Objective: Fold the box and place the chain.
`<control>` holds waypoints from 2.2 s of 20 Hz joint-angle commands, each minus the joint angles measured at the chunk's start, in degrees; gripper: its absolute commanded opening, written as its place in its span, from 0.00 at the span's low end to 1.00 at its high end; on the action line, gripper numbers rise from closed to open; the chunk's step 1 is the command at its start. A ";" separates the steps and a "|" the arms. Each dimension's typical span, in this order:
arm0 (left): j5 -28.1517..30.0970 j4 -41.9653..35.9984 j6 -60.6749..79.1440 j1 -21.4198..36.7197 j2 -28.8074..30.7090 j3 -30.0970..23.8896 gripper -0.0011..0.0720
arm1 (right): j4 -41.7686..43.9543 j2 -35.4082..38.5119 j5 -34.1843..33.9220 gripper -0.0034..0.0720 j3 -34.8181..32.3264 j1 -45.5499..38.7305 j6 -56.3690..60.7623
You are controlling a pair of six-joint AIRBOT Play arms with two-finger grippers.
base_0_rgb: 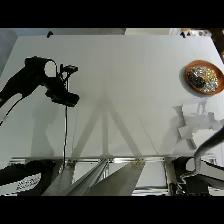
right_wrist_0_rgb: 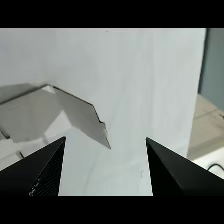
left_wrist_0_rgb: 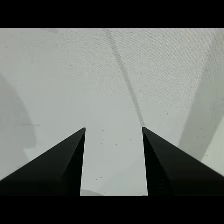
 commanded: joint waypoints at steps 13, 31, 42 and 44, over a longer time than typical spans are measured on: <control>0.02 0.00 0.02 0.02 0.04 0.00 0.57 | 10.01 -9.62 7.37 0.07 0.48 0.09 -8.72; 0.00 -0.02 0.02 0.02 0.04 0.00 0.57 | 57.24 22.51 -4.92 0.07 -30.45 39.60 -10.34; 14.73 -11.54 7.98 -0.68 0.00 -0.02 0.48 | 57.53 22.75 -7.58 0.07 -32.59 45.86 -9.94; 16.20 -11.76 8.00 -0.79 -0.02 -0.02 0.39 | 57.53 22.75 -7.69 0.07 -32.61 45.86 -9.92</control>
